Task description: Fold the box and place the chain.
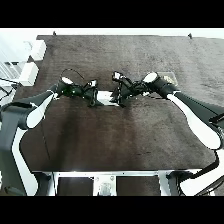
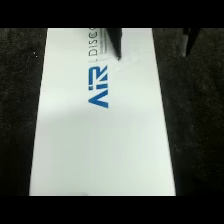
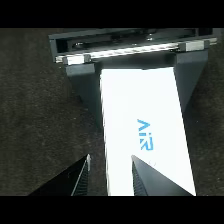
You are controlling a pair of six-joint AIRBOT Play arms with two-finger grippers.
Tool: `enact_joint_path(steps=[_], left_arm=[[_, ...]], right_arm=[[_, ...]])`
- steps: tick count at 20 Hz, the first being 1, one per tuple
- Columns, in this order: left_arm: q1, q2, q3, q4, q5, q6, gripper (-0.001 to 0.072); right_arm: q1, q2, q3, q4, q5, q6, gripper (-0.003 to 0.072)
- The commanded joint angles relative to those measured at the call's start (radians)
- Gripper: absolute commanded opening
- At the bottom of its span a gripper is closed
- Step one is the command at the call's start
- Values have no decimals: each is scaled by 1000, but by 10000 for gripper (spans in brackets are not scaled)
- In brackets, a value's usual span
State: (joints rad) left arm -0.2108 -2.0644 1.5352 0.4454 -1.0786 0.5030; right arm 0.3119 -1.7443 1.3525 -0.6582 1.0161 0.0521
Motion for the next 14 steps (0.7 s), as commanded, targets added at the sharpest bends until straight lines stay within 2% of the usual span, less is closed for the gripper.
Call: enact_joint_path(steps=[1,3,6,8,11,13,14], left_arm=[[2,0,0,-5,13,-5,309],[2,0,0,-5,13,-5,309],[2,0,0,-5,13,-5,309],[2,0,0,-5,13,-5,309],[2,0,0,-5,13,-5,309],[2,0,0,-5,13,-5,309],[2,0,0,-5,13,-5,309]], right_arm=[[-20,-14,-2,45,60,-1,307],[-34,-19,-1,77,60,-5,307],[-66,-19,2,243,83,-28,306],[-77,-19,2,300,85,-27,297],[-76,-20,2,294,66,14,190],[-74,-23,2,211,30,82,130],[-71,-29,2,158,19,127,124]])
